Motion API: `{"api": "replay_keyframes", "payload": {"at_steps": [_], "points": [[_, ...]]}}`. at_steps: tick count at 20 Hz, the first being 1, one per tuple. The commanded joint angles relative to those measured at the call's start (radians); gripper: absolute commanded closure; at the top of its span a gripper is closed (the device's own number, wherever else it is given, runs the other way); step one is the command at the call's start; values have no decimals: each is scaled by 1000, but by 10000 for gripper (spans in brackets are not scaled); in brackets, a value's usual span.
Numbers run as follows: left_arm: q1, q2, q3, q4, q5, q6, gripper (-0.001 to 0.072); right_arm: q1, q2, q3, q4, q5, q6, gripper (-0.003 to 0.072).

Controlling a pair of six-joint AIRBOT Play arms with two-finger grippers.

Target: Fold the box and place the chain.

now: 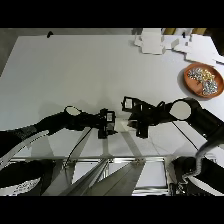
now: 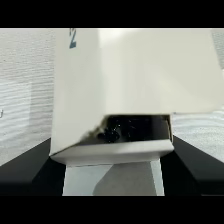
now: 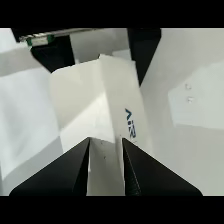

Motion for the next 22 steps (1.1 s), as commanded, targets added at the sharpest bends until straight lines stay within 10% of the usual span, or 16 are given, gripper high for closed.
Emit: {"api": "replay_keyframes", "payload": {"at_steps": [1, 22], "points": [[0, 1, 0, 0, 1, 0, 502, 7, 14, -24, -24, -9, -11, 448], [0, 1, 0, 0, 1, 0, 502, 7, 10, -88, -32, -80, -18, 614]]}}
